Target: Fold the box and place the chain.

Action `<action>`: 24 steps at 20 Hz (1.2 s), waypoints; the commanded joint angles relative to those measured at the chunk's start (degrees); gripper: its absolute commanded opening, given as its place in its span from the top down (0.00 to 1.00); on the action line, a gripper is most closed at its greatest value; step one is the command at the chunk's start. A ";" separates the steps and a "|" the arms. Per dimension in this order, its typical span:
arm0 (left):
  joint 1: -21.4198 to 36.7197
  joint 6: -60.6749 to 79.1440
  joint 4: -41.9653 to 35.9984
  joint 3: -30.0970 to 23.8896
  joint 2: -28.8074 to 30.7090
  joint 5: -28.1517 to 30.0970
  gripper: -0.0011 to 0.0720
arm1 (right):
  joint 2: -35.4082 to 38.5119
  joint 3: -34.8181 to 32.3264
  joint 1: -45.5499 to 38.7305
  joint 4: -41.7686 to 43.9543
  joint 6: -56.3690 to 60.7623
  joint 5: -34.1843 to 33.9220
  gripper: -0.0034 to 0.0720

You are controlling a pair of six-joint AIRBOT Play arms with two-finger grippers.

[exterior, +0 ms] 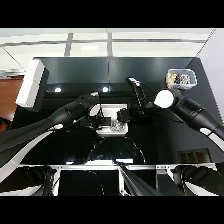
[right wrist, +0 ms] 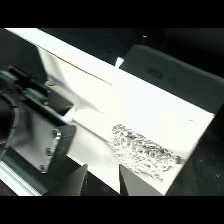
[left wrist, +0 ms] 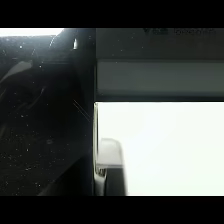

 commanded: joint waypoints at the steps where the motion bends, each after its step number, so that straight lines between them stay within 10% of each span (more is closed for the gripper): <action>1: 0.00 0.00 0.00 0.04 0.00 0.00 0.95 | 1.60 -0.37 -4.59 -1.68 0.07 4.17 0.63; 10: 0.37 0.00 -0.52 0.24 0.13 0.35 0.92 | 6.75 -0.46 -12.59 -7.72 -1.62 7.41 0.63; 12: -0.07 0.20 0.07 1.86 0.87 -1.20 0.27 | 6.75 -0.44 -12.59 -7.76 -2.03 7.54 0.63; 17: -3.37 7.58 10.21 1.84 13.51 -4.68 0.22 | 6.75 -0.44 -12.61 -8.46 -2.51 7.54 0.63; 21: 6.93 7.78 20.46 -12.72 31.32 -9.46 0.22 | 6.75 -0.46 -12.61 -9.09 -2.49 6.99 0.63; 24: 24.76 18.99 3.87 -27.02 43.85 -0.46 0.22 | 6.75 -0.46 -12.59 -9.05 -2.43 6.14 0.63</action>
